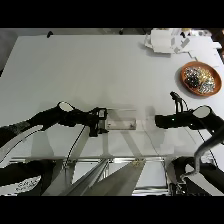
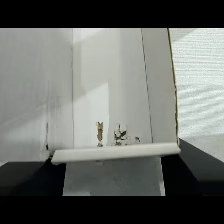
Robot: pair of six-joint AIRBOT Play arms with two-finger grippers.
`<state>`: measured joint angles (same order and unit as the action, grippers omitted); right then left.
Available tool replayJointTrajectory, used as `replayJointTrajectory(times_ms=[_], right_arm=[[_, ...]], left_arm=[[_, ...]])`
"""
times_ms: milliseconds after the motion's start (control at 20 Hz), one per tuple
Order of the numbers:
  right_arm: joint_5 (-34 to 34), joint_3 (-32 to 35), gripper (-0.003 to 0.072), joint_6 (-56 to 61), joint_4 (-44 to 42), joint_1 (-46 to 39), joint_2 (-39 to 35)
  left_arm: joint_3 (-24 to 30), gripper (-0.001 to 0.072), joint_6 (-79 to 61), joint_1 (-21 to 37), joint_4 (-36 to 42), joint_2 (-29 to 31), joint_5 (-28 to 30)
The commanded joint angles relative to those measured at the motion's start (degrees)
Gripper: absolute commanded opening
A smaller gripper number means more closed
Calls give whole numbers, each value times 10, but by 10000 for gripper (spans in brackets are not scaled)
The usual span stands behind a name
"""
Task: Fold the box and place the chain.
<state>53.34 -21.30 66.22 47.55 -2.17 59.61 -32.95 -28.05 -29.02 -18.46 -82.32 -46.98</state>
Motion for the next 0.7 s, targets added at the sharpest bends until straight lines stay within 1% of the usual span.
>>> replayJointTrajectory(times_ms=[0,150,350,400,450,500,600,650], right_arm=[[3,0,15,-25,-59,24,26],[4,0,15,-52,-101,43,29],[15,0,17,-66,-111,44,20],[23,0,44,-76,-120,44,9],[27,0,128,-79,-129,44,-3],[31,0,185,-80,-134,44,-15],[41,0,219,-80,-135,44,-35],[50,0,303,-80,-136,44,-40]], left_arm=[[0,139,0,0,0,0,0],[0,139,0,0,0,0,0],[0,139,0,0,0,0,0],[0,139,0,0,0,0,0],[0,138,0,0,0,0,0],[0,139,0,0,0,0,0],[0,139,0,0,0,0,0],[0,139,0,0,0,0,0]])
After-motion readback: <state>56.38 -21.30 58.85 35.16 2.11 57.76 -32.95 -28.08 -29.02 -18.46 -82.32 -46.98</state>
